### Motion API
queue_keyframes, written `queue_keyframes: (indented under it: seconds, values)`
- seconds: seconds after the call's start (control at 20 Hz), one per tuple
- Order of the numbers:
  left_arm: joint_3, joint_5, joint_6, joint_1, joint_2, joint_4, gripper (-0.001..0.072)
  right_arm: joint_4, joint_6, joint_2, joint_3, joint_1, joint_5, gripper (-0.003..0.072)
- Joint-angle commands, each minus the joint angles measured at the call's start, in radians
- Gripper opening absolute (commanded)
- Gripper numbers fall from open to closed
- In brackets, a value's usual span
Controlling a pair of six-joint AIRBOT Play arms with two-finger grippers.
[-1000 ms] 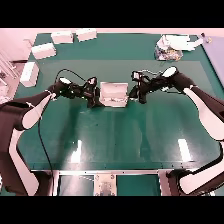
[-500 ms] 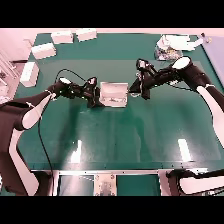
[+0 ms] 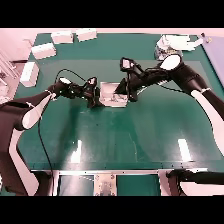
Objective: Fold the box and place the chain.
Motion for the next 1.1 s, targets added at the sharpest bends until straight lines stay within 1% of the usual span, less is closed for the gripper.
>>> queue_keyframes:
  seconds: [0.0,0.15,0.35,0.65,1.0,1.05]
  values:
    - [0.000,0.000,0.000,0.001,0.001,0.000,0.0353,-0.012,0.015,0.003,0.001,0.053,-0.149,0.0004]
    - [0.000,0.000,0.000,0.001,0.001,0.000,0.0353,-0.011,0.015,-0.001,0.001,0.056,-0.257,0.0004]
    - [0.000,0.000,0.000,0.001,0.001,0.000,0.0353,-0.003,0.027,-0.022,0.000,0.103,-0.318,0.0004]
    - [0.000,0.000,0.000,0.001,0.001,0.000,0.0353,0.003,0.053,-0.113,0.000,0.141,-0.356,0.0004]
    - [0.000,0.000,0.000,0.001,0.001,0.000,0.0353,-0.026,0.060,-0.158,-0.005,0.093,-0.363,0.0004]
    - [0.000,0.001,0.000,0.001,0.001,0.000,0.0353,-0.044,0.060,-0.163,-0.007,0.088,-0.362,0.0041]
